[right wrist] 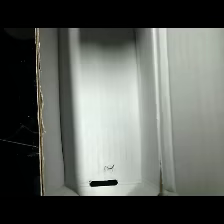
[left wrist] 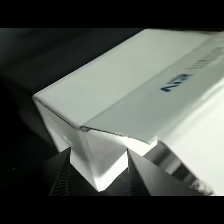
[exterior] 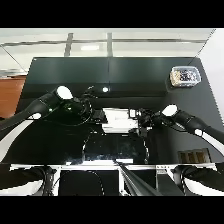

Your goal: Fold the box and place the chain.

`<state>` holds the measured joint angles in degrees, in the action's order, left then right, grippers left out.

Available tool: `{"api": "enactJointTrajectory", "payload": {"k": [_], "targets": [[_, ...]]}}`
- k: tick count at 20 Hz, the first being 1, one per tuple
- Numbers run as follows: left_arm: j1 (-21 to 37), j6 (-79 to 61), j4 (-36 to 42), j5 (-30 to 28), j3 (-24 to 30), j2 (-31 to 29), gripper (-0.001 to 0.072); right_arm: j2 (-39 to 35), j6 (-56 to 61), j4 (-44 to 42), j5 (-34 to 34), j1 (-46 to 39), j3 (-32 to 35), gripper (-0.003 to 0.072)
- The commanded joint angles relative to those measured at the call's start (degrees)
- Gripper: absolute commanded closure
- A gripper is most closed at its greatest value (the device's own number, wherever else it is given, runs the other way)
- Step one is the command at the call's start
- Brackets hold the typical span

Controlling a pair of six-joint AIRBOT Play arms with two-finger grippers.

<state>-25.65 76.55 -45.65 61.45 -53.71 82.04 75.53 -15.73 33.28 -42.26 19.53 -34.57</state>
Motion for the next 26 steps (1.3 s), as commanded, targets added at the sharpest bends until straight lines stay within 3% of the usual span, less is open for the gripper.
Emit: {"api": "enactJointTrajectory", "payload": {"k": [1,14,20,22,25,26], "targets": [[-3.58,9.33,-9.05,-2.86,-2.12,0.00,0.0296,-0.04,0.07,-0.04,0.04,0.00,-0.07,0.0589],[-16.17,37.38,-36.54,-5.35,-5.05,0.57,0.0306,-0.02,0.07,-0.02,0.04,0.00,-0.07,0.0589],[-19.23,46.49,-38.16,-1.14,-11.10,5.68,0.0308,-0.02,0.07,-0.04,0.04,0.00,-0.07,0.0589],[-19.23,48.09,-38.16,-0.37,-11.10,6.25,0.0380,-0.02,0.07,-0.02,0.04,0.00,-0.07,0.0589],[-19.23,48.83,-38.12,0.66,-11.10,6.25,0.0407,-0.02,0.07,-0.04,0.04,0.00,-0.07,0.0589],[-19.23,48.83,-38.12,0.66,-11.10,6.25,0.0494,-0.02,0.07,-0.02,0.04,0.00,-0.07,0.0589]]}}
